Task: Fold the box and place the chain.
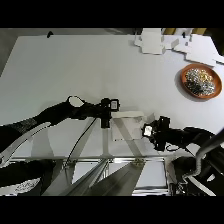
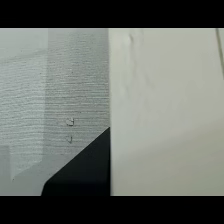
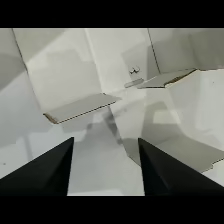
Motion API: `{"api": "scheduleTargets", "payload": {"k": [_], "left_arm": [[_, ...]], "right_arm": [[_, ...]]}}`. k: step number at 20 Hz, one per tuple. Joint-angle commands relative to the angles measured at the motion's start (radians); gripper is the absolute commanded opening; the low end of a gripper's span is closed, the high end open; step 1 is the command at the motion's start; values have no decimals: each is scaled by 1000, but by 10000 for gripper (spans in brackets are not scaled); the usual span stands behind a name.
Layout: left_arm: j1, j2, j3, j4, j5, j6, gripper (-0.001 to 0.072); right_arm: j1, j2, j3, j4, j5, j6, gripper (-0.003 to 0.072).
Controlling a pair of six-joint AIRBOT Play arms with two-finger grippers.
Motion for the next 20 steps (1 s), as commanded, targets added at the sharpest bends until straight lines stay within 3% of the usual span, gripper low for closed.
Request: {"api": "scheduleTargets", "payload": {"k": [1,5,10,12,15,20], "left_arm": [[0,0,1,0,0,0,9],[0,0,1,0,0,0,9],[0,0,1,0,0,0,9],[0,0,1,0,0,0,9],[0,0,1,0,0,0,9],[0,0,1,0,-4,0,9]], "right_arm": [[19,1,-35,-1,-55,-61,581],[130,1,-43,-4,-82,-61,601],[138,1,-71,-6,-135,-61,601],[148,0,-72,-6,-136,-60,661],[220,-3,-85,-18,-153,-61,692],[229,-64,-100,-48,-235,-61,693]]}}
